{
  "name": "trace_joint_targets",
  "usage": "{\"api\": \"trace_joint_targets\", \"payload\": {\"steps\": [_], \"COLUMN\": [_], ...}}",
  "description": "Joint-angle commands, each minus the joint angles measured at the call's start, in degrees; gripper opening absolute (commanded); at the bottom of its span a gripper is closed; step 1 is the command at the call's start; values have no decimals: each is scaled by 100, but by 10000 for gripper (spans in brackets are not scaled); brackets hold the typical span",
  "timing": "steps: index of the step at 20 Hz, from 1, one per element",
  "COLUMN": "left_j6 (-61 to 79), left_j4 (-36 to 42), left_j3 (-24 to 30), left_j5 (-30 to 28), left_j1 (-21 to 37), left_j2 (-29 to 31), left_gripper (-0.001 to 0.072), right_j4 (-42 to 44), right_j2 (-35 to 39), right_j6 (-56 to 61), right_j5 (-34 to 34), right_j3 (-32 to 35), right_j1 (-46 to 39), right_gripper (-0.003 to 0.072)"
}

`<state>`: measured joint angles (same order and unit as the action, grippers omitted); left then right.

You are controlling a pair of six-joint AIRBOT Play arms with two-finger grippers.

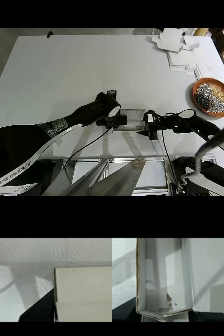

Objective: Fold the box and place the chain.

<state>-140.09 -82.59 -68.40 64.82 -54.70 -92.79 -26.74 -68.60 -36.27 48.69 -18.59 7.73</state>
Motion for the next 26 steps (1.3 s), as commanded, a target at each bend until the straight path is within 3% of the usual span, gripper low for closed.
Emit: {"api": "trace_joint_targets", "payload": {"steps": [1,12,14,16,20,21,24,26], "left_j6": [-31,-33,-37,-35,-57,-52,426,1145], "left_j4": [4,24,46,48,46,52,70,44], "left_j3": [-7,-4,-4,-4,-4,-4,-4,-4], "left_j5": [61,31,9,13,11,15,367,702], "left_j1": [-4,-94,-120,-111,-111,-111,-90,7], "left_j2": [4,-114,-149,-136,-133,-116,164,492], "left_gripper": [161,159,133,14,4,35,364,397], "right_j4": [0,0,0,0,0,0,0,0], "right_j2": [4,4,4,4,4,4,4,4], "right_j6": [0,0,0,0,0,0,0,0], "right_j5": [2,2,2,2,2,2,2,2], "right_j3": [2,2,2,2,2,2,2,2], "right_j1": [2,2,2,0,2,0,0,2], "right_gripper": [414,414,414,414,414,414,414,414]}}
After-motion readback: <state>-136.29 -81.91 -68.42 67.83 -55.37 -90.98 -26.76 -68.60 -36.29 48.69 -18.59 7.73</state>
